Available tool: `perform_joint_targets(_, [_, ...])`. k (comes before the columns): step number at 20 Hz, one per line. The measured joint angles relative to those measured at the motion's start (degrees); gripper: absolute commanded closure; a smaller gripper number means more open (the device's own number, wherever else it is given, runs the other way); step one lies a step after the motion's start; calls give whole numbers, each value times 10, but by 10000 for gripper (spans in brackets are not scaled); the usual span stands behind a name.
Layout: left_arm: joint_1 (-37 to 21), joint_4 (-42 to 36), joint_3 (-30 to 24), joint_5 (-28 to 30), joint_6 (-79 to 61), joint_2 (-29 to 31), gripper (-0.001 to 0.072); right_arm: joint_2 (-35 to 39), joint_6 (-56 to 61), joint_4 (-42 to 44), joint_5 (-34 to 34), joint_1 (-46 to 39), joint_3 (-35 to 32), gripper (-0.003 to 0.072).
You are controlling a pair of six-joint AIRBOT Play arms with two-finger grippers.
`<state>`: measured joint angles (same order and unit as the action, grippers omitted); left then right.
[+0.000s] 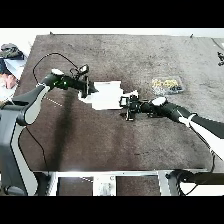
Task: Fold the box and place the chain.
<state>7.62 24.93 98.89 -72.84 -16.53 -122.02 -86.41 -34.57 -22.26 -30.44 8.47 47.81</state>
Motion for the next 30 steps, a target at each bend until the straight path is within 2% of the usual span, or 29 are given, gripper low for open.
perform_joint_targets(8, [0,0,0,0,0,0,697,-8,3,12,51,-2,42,101])
perform_joint_targets(14, [0,-1,0,0,0,0,698,-7,16,9,47,-15,78,101])
perform_joint_targets(30, [0,-1,0,0,0,0,697,-136,111,-91,-144,-79,268,93])
